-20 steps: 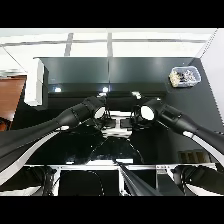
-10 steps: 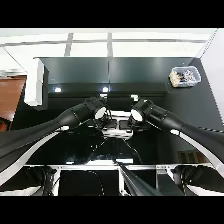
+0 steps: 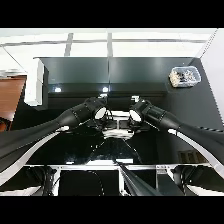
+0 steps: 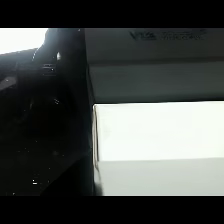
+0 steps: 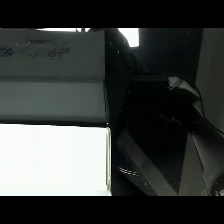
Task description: Fold the box and place the chain.
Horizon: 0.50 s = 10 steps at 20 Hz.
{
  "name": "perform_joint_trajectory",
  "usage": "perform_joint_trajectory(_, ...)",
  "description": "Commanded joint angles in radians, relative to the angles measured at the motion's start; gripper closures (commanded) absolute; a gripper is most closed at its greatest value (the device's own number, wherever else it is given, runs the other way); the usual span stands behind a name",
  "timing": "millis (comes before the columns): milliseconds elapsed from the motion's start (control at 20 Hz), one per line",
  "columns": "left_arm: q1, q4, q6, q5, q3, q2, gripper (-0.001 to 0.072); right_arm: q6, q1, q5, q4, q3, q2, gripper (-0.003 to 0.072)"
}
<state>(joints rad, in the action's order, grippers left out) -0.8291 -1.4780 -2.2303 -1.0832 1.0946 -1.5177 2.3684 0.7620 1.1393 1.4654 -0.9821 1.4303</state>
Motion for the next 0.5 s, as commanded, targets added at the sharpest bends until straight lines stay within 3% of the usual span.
perform_joint_trajectory(0,0.001,-0.002,0.002,0.0,0.0,0.0,0.0679,0.003,0.001,-0.003,0.002,0.0,0.001,0.0652)
perform_joint_trajectory(50,0.001,-0.002,0.002,0.0,0.0,0.0,0.0679,0.003,0.001,-0.003,0.002,0.0,0.001,0.051)
perform_joint_trajectory(100,0.001,-0.002,0.001,0.0,0.0,0.0,0.0679,0.002,0.001,-0.003,0.003,0.0,0.001,0.0475)
perform_joint_trajectory(150,0.001,-0.002,0.002,0.0,0.0,0.0,0.0679,0.002,0.001,-0.004,0.002,0.0,0.001,0.0533)
perform_joint_trajectory(200,0.001,-0.002,0.001,0.001,0.0,0.0,0.0679,0.002,0.001,-0.003,0.003,0.0,0.001,0.0671)
perform_joint_trajectory(350,0.001,-0.002,0.002,0.001,0.0,0.0,0.0679,0.004,0.001,-0.003,0.002,-0.001,0.0,0.0668)
perform_joint_trajectory(400,0.001,-0.002,0.002,0.001,0.0,0.0,0.0679,0.004,0.001,0.005,0.001,-0.004,-0.002,0.0612)
perform_joint_trajectory(450,0.001,-0.002,0.001,0.002,0.0,0.0,0.0679,0.003,0.001,0.022,0.002,-0.01,-0.005,0.0419)
